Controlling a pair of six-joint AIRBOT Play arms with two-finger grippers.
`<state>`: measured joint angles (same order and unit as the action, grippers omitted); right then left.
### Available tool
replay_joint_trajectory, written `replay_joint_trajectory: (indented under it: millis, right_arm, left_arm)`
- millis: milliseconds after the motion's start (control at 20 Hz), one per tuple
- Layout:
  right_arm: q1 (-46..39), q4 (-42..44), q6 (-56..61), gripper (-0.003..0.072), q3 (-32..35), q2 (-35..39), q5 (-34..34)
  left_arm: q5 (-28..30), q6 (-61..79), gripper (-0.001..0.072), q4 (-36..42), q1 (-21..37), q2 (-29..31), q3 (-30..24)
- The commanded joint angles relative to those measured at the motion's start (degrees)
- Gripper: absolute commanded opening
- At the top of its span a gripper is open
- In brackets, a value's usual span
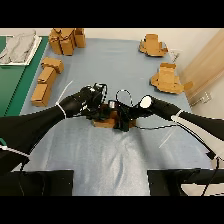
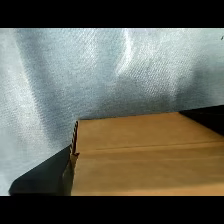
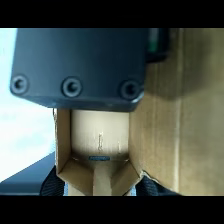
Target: Fold the box.
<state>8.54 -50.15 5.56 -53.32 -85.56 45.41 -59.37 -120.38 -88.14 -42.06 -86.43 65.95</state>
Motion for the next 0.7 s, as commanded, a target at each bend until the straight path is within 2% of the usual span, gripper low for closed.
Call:
replay_joint_trajectory:
  millis: [0, 50, 200, 650]
  right_arm:
    - [0.02, 0.02, 0.02, 0.0284, -0.04, 0.04, 0.02]
    - [0.02, 0.02, 0.02, 0.0284, -0.04, 0.04, 0.02]
    - [0.02, 0.02, 0.02, 0.0284, -0.04, 0.04, 0.02]
    - [0.02, 0.02, 0.02, 0.0284, -0.04, 0.04, 0.02]
  left_arm:
    - [-1.68, -0.57, 0.0121, -0.63, -0.11, -0.7, 0.28]
    - [-1.7, 0.37, 0.002, -0.35, -0.11, -0.68, 0.33]
    - [-2.27, 1.01, 0.0018, 1.92, -0.33, -0.68, 0.44]
    - [-2.25, 0.96, 0.0021, 2.27, -0.81, -0.42, 1.33]
